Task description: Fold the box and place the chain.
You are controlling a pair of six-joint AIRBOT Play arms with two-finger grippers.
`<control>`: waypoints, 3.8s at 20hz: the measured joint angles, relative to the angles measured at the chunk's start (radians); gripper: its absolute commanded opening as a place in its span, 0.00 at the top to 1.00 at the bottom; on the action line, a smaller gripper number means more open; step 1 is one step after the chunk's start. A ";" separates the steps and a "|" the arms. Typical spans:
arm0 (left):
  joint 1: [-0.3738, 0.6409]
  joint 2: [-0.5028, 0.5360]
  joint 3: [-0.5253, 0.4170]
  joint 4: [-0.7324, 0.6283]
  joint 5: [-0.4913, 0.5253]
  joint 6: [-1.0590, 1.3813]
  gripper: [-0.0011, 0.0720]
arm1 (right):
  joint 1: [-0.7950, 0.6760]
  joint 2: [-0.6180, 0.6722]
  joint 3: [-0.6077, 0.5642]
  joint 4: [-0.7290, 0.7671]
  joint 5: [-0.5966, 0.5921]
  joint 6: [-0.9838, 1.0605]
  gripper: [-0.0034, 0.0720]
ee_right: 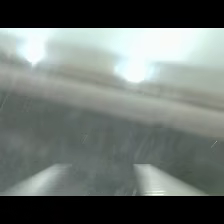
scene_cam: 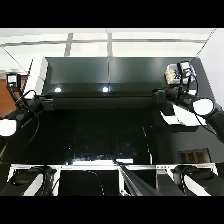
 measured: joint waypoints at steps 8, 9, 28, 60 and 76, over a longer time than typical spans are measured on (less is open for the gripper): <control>0.000 -0.017 0.000 -0.010 0.000 -0.003 0.00 | -0.531 -0.048 0.108 0.016 0.042 0.110 0.00; 0.000 -0.021 0.000 -0.010 -0.015 -0.003 0.00 | -0.660 -0.071 0.145 0.015 0.096 0.120 0.00; 0.000 -0.104 0.000 -0.010 -0.122 -0.002 0.00 | -1.069 -0.645 0.676 -0.307 0.918 -0.103 0.00; -0.005 -0.470 0.219 -0.513 -0.518 0.245 0.03 | -0.181 0.031 -0.381 0.956 0.372 -0.612 0.94; -0.212 -1.122 0.786 -0.400 -1.185 0.335 0.15 | -0.033 0.041 -0.415 1.052 0.257 -0.632 0.94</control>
